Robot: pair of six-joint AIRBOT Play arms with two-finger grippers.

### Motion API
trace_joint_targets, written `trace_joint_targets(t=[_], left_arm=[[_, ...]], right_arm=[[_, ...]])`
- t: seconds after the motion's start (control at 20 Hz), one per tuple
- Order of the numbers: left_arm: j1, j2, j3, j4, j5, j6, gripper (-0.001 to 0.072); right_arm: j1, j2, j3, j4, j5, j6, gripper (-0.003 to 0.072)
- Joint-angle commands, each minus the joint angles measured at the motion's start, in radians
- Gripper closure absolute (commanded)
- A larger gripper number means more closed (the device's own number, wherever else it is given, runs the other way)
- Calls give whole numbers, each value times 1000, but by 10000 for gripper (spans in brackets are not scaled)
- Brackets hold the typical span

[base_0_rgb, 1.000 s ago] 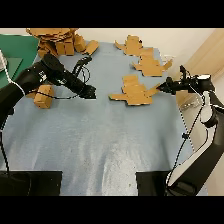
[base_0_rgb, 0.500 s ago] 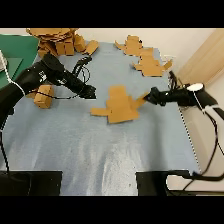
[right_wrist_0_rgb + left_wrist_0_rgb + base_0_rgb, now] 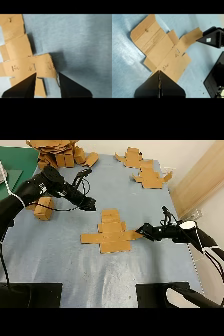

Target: Fold the box.

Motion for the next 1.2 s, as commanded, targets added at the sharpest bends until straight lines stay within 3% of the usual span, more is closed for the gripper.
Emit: trace_joint_targets(t=[0.0, 0.2, 0.3, 0.45, 0.65, 0.9, 1.05, 1.15], left_arm=[[1, 0, 0, 0, 0, 0, 698], [1, 0, 0, 0, 0, 0, 698], [1, 0, 0, 0, 0, 0, 698], [1, 0, 0, 0, 0, 0, 698], [1, 0, 0, 0, 0, 0, 698], [1, 0, 0, 0, 0, 0, 698], [1, 0, 0, -11, 2, 0, 698], [0, 0, 0, -12, 4, 0, 698]], right_arm=[[-15, -43, 67, -96, 31, 0, 262], [-14, -156, 165, -41, 163, -65, 268], [-14, -189, 183, -39, 214, -77, 329], [-14, -216, 183, -38, 257, -78, 328], [25, -244, 183, -35, 261, -85, 355], [70, -291, 184, -23, 211, -107, 463], [60, -291, 230, -34, 190, -117, 448], [52, -291, 269, -60, 187, -113, 363]])
